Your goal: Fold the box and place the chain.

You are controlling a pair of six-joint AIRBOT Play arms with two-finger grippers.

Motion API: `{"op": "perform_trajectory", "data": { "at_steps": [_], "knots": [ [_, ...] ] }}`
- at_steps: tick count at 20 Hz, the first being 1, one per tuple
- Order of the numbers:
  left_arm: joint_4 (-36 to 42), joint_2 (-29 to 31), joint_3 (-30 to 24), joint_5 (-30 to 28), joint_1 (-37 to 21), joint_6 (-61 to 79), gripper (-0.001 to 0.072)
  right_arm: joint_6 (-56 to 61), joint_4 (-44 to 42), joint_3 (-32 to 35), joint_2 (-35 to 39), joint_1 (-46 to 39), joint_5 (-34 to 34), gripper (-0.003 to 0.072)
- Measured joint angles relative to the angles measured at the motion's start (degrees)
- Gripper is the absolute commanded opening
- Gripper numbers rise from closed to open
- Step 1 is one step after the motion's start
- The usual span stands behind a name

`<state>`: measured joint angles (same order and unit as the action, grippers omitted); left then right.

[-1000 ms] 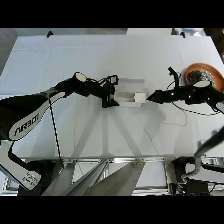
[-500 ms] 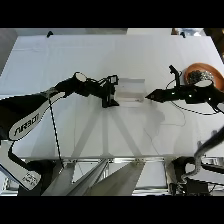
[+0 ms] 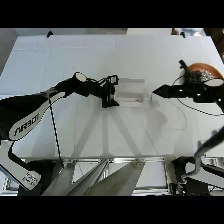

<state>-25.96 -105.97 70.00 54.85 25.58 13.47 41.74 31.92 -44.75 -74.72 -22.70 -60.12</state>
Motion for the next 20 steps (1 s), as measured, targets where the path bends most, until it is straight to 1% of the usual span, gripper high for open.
{"op": "perform_trajectory", "data": {
  "at_steps": [3,5,7,10,15,20],
  "knots": [
    [-0.02,-0.02,0.00,0.00,0.00,0.00,0.0157,1.11,3.91,0.00,0.66,-3.04,-0.52,0.0004],
    [-0.02,-0.02,0.00,0.00,0.00,0.00,0.0157,2.73,7.06,0.07,-0.22,-3.54,-0.68,0.0003],
    [-0.02,-0.02,0.00,0.00,0.00,0.00,0.0157,4.07,8.48,0.11,-1.95,-2.97,-1.20,0.0002],
    [-0.02,0.00,0.00,0.00,0.00,0.00,0.0157,5.07,9.14,0.11,-4.79,-0.70,-1.29,0.0001],
    [-0.02,-0.02,0.00,0.00,0.00,0.00,0.0157,6.88,8.28,0.09,-9.33,2.19,0.55,0.0000],
    [0.00,-0.02,0.00,0.00,0.00,0.00,0.0157,7.56,7.48,0.09,-11.45,2.86,2.40,0.0000]
  ]
}}
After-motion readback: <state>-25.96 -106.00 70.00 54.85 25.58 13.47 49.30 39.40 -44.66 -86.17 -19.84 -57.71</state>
